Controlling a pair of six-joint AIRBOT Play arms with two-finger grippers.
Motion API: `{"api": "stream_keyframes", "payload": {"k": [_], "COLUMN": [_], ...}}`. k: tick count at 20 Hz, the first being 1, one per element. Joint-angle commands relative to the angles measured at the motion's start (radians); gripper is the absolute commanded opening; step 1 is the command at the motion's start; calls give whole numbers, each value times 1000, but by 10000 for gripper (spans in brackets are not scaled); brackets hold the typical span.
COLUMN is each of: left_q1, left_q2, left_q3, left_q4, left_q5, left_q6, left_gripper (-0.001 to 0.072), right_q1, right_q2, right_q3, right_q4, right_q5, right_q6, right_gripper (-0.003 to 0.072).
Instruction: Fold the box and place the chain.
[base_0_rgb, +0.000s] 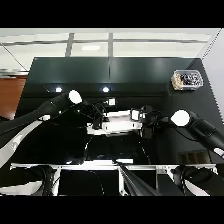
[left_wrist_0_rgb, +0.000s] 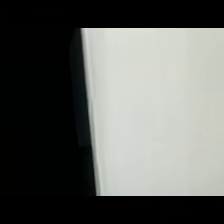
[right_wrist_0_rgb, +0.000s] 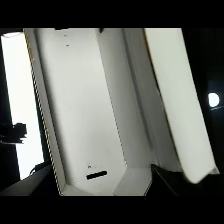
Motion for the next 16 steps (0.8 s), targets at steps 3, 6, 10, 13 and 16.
{"api": "stream_keyframes", "payload": {"k": [3,6,10,13,16], "left_q1": [0,0,0,0,0], "left_q2": [0,0,0,0,0], "left_q3": [1,1,1,1,1], "left_q4": [2,2,2,2,2], "left_q5": [-3,9,8,8,8], "left_q6": [2,2,2,2,2], "left_gripper": [31,31,31,31,31], "right_q1": [-73,-78,-44,-42,-42], "right_q2": [1,-21,-88,-106,-106], "right_q3": [4,3,3,0,-32], "right_q4": [70,172,191,191,208], "right_q5": [-15,24,61,69,72], "right_q6": [-21,-106,-140,-145,-145], "right_gripper": [702,702,702,702,703]}}
